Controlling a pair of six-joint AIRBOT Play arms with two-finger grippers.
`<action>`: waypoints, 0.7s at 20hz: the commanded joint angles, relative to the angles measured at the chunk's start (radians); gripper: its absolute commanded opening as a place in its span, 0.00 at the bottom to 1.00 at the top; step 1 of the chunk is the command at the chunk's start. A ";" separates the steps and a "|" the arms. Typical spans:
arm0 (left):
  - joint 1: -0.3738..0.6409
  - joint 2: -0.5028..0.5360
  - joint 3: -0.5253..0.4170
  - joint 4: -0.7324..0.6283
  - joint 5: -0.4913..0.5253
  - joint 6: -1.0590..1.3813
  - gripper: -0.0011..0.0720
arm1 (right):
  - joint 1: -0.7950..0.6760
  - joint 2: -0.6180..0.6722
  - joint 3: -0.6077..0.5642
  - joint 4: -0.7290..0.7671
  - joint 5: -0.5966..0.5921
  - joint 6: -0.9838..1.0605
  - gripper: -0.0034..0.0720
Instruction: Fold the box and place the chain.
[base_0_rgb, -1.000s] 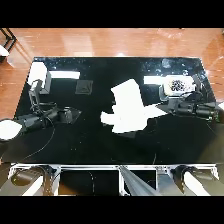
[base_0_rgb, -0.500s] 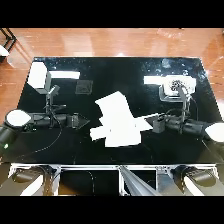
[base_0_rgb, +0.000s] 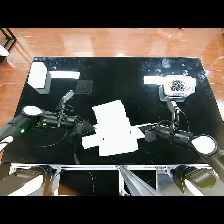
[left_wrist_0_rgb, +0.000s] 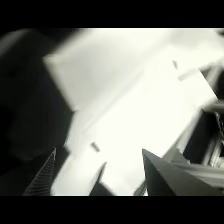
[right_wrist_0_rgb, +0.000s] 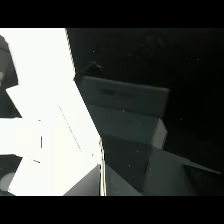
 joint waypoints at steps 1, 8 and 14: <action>0.002 -0.114 0.006 -0.115 -0.044 0.244 0.88 | 0.012 0.001 -0.007 0.000 -0.015 0.026 0.07; -0.095 -0.320 0.102 -0.113 -0.110 0.342 0.87 | 0.012 0.001 -0.007 -0.001 -0.012 0.060 0.07; -0.110 -0.342 0.148 -0.104 -0.119 0.460 0.87 | 0.012 0.001 -0.007 -0.006 -0.002 0.060 0.07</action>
